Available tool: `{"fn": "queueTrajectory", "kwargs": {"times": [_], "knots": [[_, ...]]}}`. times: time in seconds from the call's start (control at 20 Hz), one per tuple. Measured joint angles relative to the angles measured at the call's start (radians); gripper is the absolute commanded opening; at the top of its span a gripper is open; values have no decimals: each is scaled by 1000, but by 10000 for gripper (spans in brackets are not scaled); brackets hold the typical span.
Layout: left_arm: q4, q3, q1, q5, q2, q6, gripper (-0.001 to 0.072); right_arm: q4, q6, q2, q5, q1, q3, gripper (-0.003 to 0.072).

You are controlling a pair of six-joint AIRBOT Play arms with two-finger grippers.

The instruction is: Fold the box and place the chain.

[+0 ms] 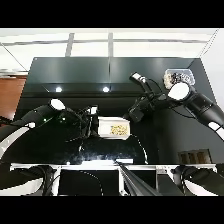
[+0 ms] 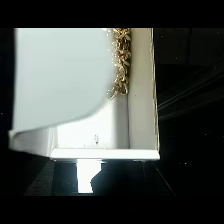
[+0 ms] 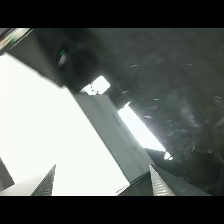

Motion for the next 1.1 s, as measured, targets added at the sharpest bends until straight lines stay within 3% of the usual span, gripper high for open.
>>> {"fn": "queueTrajectory", "kwargs": {"times": [0.3, 1.1], "knots": [[0, 0, 0, 2, 0, 0, 336, -24, -109, 11, 111, 32, 3, 720], [0, 0, 0, 2, 0, 0, 336, -183, -156, 11, 46, 171, 2, 720]]}}
